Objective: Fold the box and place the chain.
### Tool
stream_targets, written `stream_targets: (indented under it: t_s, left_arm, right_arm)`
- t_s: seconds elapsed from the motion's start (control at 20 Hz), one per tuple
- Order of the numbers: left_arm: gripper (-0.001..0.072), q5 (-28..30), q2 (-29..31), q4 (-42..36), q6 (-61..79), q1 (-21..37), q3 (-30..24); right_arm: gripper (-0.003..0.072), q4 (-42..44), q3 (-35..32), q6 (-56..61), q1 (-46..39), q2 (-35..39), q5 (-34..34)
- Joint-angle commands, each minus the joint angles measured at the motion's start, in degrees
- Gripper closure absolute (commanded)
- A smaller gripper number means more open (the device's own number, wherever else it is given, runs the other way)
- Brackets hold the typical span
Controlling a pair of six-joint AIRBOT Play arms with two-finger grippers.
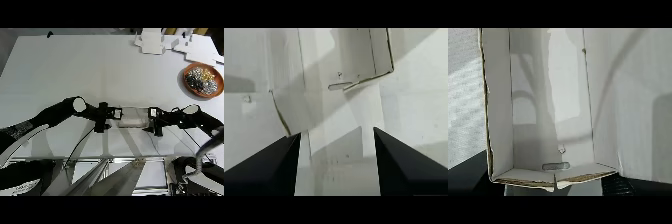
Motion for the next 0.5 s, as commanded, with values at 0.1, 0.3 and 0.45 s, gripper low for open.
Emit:
stream_targets:
  t_s: [0.1, 0.3, 0.45]
  left_arm:
    - [0.0295, 1.9, -1.4, -4.2, 0.9, -1.9, -0.1]
    - [0.0447, 0.6, -1.4, -5.5, 0.9, -2.0, -0.1]
    - [0.0447, 2.4, -1.4, -8.2, 0.9, -2.0, -0.1]
  right_arm:
    - [0.0274, 0.0, 0.0, 0.0, 0.0, 0.0, 0.0]
    - [0.0274, 0.0, 0.0, 0.0, 0.0, 0.0, 0.0]
    - [0.0274, 0.0, 0.0, 0.0, 0.0, 0.0, 0.0]
